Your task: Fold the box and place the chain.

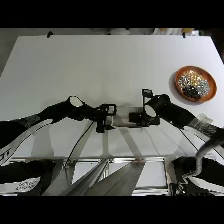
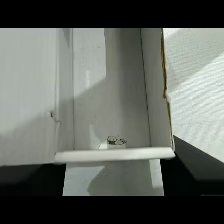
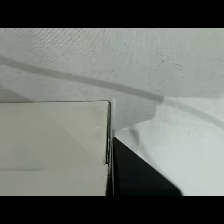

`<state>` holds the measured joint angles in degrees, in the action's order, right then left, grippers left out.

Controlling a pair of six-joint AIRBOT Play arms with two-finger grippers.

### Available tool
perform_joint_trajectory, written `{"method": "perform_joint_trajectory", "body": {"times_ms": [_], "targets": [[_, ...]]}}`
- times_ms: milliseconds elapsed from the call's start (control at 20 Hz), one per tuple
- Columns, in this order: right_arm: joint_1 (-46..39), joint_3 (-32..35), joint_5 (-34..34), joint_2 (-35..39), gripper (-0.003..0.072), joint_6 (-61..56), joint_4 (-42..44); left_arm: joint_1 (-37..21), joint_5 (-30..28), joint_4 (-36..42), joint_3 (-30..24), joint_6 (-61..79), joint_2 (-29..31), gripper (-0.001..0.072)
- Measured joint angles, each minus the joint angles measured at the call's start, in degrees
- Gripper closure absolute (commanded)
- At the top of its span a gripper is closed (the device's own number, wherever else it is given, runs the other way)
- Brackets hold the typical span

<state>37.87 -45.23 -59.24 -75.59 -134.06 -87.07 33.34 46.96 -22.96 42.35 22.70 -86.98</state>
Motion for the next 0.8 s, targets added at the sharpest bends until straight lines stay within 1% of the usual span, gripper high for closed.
{"method": "perform_joint_trajectory", "body": {"times_ms": [150,200,250,300,350,450,600,650,700,800], "targets": [[0.0,0.0,-0.3,-0.1,0.0674,0.2,0.1,0.0,0.0,0.0,0.0,-0.1,0.0,0.0437],[0.0,0.0,-0.3,0.0,0.0622,0.4,0.1,0.0,0.0,0.0,0.0,-0.1,0.0,0.0437],[0.0,0.0,-0.3,0.2,0.0489,0.7,0.3,0.0,0.0,0.0,0.0,-0.2,0.0,0.0437],[0.0,0.0,-0.7,0.7,0.0376,2.1,0.2,0.0,0.0,0.0,0.0,-0.2,0.0,0.0437],[0.0,0.0,-1.0,1.4,0.0322,3.8,0.0,0.0,0.0,0.0,0.0,-0.2,0.0,0.0437],[0.0,0.1,-1.2,3.8,0.0251,8.8,-0.1,0.0,0.0,0.0,0.0,-0.2,0.0,0.0437],[-0.8,-0.7,-4.7,9.2,0.0255,17.4,0.1,0.0,0.0,0.0,0.0,-0.2,0.0,0.0437],[-1.6,-1.6,-6.8,11.2,0.0271,20.2,0.2,0.0,0.0,0.0,0.0,-0.2,0.0,0.0437],[-2.8,-2.8,-8.7,13.1,0.029,23.0,0.3,0.0,0.0,0.0,0.0,-0.2,0.0,0.0437],[-6.6,-6.2,-11.3,15.6,0.029,28.2,-0.4,0.0,0.0,0.0,0.0,-0.2,0.0,0.0437]]}}
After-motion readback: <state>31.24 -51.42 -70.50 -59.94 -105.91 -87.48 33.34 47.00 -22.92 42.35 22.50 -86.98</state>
